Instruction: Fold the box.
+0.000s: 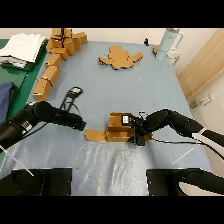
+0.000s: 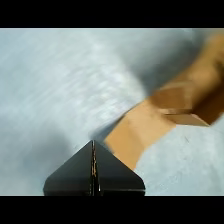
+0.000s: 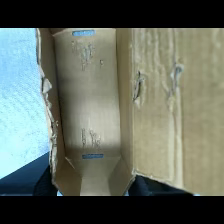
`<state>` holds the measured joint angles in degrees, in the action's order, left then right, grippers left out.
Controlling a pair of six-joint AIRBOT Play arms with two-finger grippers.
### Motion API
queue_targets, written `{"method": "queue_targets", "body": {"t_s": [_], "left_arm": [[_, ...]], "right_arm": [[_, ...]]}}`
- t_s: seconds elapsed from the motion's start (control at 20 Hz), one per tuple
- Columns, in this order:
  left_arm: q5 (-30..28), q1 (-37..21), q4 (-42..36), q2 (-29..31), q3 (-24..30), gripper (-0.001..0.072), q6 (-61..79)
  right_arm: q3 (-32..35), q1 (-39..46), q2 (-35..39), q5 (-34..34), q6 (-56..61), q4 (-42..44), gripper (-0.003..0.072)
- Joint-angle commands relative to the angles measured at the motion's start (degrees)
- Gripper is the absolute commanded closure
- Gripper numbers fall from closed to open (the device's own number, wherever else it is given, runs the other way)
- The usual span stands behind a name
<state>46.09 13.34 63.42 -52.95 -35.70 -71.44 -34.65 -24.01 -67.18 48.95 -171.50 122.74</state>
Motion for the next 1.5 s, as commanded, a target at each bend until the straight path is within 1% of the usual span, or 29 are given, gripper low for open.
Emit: {"method": "queue_targets", "body": {"t_s": [0.0, 0.1, 0.15, 0.35, 0.4, 0.55, 0.75, 1.0, 1.3, 1.45], "left_arm": [[5.57, -4.55, 2.93, -0.74, 1.60, 0.0696, -19.08], [4.90, -2.34, -2.64, -3.34, 2.60, 0.0696, -19.02], [3.98, -0.46, -4.13, -4.74, 2.67, 0.0696, -19.02], [-1.86, 7.13, -4.79, -11.32, 2.67, 0.0697, -23.10], [-3.32, 8.37, -6.21, -12.46, 2.67, 0.0697, -23.08], [-8.39, 12.02, -11.52, -12.72, 2.19, 0.0697, -21.75], [-9.33, 15.89, -11.80, -12.70, 1.31, 0.0697, -21.86], [-9.09, 16.57, -10.01, -12.70, 1.31, 0.0697, -22.27], [-6.47, 16.55, -7.58, -12.68, 1.31, 0.0697, -23.45], [-6.45, 15.45, -6.10, -12.68, 1.29, 0.0697, -25.73]], "right_arm": [[-0.02, -0.04, 0.00, -0.02, 0.00, -0.02, 0.0172], [-0.02, -0.04, 0.00, -0.02, 0.00, -0.02, 0.0172], [-0.02, -0.04, 0.00, -0.02, 0.00, -0.02, 0.0172], [-0.02, -0.04, 0.00, -0.02, 0.00, -0.02, 0.0172], [-0.02, -0.04, 0.00, -0.02, 0.00, -0.02, 0.0172], [-0.02, -0.04, 0.00, -0.02, 0.00, -0.02, 0.0172], [-0.02, -0.04, 0.00, -0.02, 0.00, -0.02, 0.0172], [-0.02, -0.04, 0.00, -0.02, 0.00, -0.02, 0.0172], [-0.02, -0.04, 0.00, -0.02, 0.00, -0.02, 0.0172], [-0.02, -0.04, 0.00, -0.02, 0.00, -0.02, 0.0172]]}}
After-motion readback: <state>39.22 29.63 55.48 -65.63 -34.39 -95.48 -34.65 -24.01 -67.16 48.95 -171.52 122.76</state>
